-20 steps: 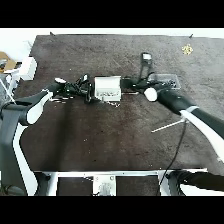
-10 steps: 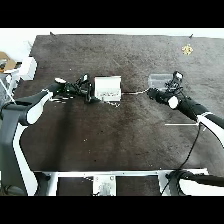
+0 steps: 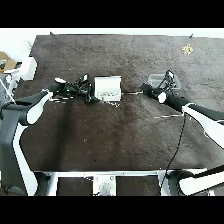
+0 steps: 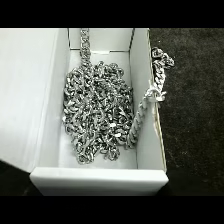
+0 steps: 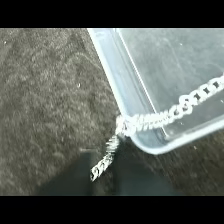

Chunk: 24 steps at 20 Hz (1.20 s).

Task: Fold the box and place the chain.

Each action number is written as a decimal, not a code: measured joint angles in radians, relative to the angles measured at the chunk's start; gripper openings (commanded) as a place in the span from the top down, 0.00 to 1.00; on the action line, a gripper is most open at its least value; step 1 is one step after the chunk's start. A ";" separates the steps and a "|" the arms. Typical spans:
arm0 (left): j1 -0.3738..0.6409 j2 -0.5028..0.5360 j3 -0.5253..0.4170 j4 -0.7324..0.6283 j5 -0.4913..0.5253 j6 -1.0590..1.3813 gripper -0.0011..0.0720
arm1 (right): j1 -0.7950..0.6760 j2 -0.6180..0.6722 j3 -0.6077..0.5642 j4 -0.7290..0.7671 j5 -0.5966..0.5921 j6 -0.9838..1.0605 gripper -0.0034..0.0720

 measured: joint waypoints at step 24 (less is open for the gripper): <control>0.000 0.000 0.000 0.000 0.000 0.000 0.68 | 0.424 0.282 0.034 -0.088 -0.185 -0.069 0.95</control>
